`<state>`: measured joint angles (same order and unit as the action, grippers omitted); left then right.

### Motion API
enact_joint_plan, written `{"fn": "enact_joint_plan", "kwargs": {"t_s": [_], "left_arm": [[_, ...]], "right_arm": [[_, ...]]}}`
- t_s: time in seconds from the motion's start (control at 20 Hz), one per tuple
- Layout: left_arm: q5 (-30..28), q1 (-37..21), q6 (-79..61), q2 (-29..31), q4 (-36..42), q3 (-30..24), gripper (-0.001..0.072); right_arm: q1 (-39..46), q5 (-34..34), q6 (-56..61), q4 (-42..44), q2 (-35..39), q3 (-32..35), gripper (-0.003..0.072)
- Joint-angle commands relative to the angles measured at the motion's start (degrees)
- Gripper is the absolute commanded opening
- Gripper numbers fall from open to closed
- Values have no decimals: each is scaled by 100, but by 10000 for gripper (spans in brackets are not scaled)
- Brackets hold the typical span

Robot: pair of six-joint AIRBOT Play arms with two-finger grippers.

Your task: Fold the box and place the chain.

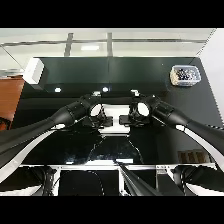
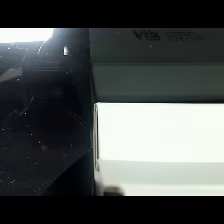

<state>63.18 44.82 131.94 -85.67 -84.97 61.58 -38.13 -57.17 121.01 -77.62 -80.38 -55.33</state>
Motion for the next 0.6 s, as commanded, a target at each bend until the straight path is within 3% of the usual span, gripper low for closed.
{"fn": "enact_joint_plan", "kwargs": {"t_s": [0.0,0.45,0.5,0.55], "left_arm": [[-13,-7,4,-2,0,4,28],[-13,-7,4,-2,-2,4,28],[-13,-7,4,-2,-2,4,28],[-13,-7,4,-2,-2,4,28]], "right_arm": [[-90,-435,452,-229,-186,-157,376],[-199,-560,815,-275,-356,-321,374],[-201,-560,824,-247,-385,-330,290],[-201,-544,754,-192,-391,-330,116]]}}
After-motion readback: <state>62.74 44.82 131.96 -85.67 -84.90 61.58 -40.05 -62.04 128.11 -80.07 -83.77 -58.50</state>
